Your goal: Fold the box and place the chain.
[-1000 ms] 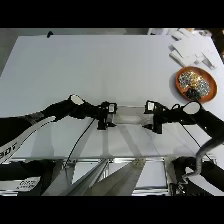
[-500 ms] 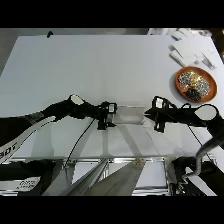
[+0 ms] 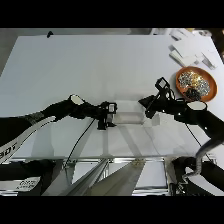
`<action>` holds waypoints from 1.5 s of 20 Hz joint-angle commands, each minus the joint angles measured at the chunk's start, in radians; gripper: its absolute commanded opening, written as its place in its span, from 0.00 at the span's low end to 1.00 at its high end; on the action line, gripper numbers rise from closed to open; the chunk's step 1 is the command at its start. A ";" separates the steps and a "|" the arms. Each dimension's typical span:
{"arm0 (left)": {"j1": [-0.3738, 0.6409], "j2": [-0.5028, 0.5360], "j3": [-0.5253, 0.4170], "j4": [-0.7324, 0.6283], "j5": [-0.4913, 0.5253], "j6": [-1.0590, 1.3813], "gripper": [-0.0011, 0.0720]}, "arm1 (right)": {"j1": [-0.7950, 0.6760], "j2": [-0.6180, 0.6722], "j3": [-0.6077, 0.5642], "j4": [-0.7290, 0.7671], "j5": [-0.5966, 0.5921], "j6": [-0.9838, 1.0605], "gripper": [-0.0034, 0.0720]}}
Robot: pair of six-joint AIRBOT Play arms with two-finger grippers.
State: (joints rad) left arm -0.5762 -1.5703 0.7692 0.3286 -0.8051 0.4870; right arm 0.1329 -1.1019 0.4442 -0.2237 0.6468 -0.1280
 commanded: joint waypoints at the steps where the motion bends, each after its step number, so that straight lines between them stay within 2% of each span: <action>1: 0.001 0.001 0.000 0.000 0.000 0.003 0.44 | 0.000 -0.101 0.000 0.004 -0.031 0.008 0.07; 5: 0.001 0.001 0.000 0.001 0.000 0.003 0.44 | 0.000 -0.095 0.003 -0.011 -0.007 0.027 0.07; 8: 0.001 0.001 0.000 0.000 0.000 0.003 0.44 | 0.000 -0.010 0.031 -0.059 0.029 0.102 0.07; 11: 0.001 0.001 0.000 0.001 0.000 0.003 0.44 | 0.000 0.161 0.062 -0.259 0.034 0.203 0.07; 14: 0.001 0.001 0.000 0.001 0.000 0.003 0.44 | 0.000 0.312 0.062 -0.586 0.074 0.198 0.06; 16: 0.001 0.001 0.000 0.001 -0.001 0.003 0.44 | 0.000 0.339 0.062 -0.774 0.161 0.198 0.06; 18: 0.001 0.001 0.000 0.001 0.000 0.003 0.44 | 0.000 0.335 0.059 -0.873 0.295 0.188 0.07; 19: 0.001 0.001 0.000 0.000 0.000 0.003 0.44 | 0.003 0.335 0.054 -0.896 0.333 0.132 0.07; 22: 0.001 0.001 0.000 0.001 -0.004 0.003 0.44 | 0.034 0.319 0.035 -0.872 0.319 0.070 0.31; 26: 0.001 0.001 0.000 0.000 -0.007 0.003 0.44 | 0.061 0.228 0.027 -0.846 0.288 0.059 0.27; 30: 0.001 0.001 0.000 0.000 -0.008 0.003 0.44 | 0.061 0.164 0.027 -0.731 0.275 -0.041 0.27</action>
State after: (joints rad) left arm -0.5762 -1.5703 0.7692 0.3298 -0.8120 0.4904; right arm 0.1894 -0.8959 0.4725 -1.0245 0.9291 -0.1017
